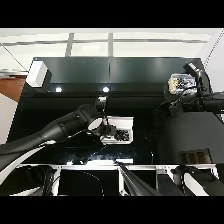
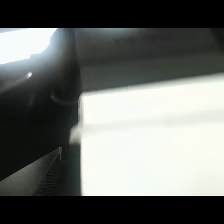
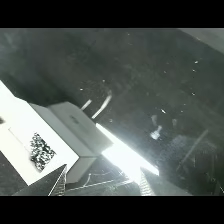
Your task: Fold the box and place the chain.
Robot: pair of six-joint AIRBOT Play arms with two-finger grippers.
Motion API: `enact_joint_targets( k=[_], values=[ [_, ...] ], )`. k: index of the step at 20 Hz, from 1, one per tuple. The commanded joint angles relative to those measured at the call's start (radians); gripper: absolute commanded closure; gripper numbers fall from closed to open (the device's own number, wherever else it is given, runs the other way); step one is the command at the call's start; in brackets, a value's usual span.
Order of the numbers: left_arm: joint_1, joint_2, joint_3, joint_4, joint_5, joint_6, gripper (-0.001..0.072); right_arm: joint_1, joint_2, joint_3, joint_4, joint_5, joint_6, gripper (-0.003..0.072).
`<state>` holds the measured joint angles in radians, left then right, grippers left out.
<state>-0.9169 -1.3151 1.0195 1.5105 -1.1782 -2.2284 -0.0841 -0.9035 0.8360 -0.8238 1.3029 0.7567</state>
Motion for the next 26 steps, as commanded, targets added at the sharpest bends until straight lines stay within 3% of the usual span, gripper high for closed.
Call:
enact_joint_targets(
  k=[1, 4, 8, 9, 10, 12, 13, 14, 16, 18, 23, 26],
  values=[
    [0.01, 0.116, -0.005, 0.011, -0.142, 0.357, 0.0165, -0.016, 0.002, 0.0, 0.0, 0.011, 0.007, 0.0178],
    [0.122, 0.275, -0.124, -0.074, -0.111, 0.601, 0.0165, -0.016, 0.002, 0.0, 0.0, 0.014, 0.015, 0.0179],
    [0.422, 0.434, -0.329, -0.523, -0.009, 1.157, 0.0165, -0.016, 0.002, 0.0, 0.0, 0.013, 0.022, 0.0179],
    [0.474, 0.441, -0.376, -0.584, 0.027, 1.272, 0.0135, -0.016, 0.002, 0.0, 0.0, 0.013, 0.022, 0.0179],
    [0.512, 0.437, -0.422, -0.613, 0.068, 1.395, 0.0027, -0.016, 0.002, 0.0, 0.0, 0.013, 0.022, 0.0179],
    [0.531, 0.423, -0.499, -0.645, 0.188, 1.621, 0.0, -0.016, 0.002, 0.0, 0.0, 0.016, 0.052, 0.0176],
    [0.531, 0.415, -0.529, -0.677, 0.248, 1.738, 0.0, -0.015, 0.002, 0.0, 0.0, 0.016, 0.052, 0.0025],
    [0.531, 0.405, -0.555, -0.724, 0.301, 1.873, 0.0, -0.016, 0.002, 0.0, -0.005, 0.013, 0.052, -0.0023],
    [0.531, 0.37, -0.578, -0.803, 0.362, 2.121, 0.0001, -0.016, 0.002, 0.0, -0.033, -0.002, 0.051, -0.0023],
    [0.531, 0.321, -0.577, -0.847, 0.366, 2.283, 0.0003, -0.016, 0.002, 0.0, -0.049, -0.024, 0.052, -0.0023],
    [0.531, 0.261, -0.576, -0.798, 0.295, 2.341, 0.0006, -0.015, 0.002, 0.0, -0.047, -0.047, 0.051, -0.0023],
    [0.531, 0.243, -0.576, -0.893, 0.295, 2.41, 0.0007, -0.015, 0.002, 0.0, -0.04, -0.047, 0.052, -0.0023]
  ],
)
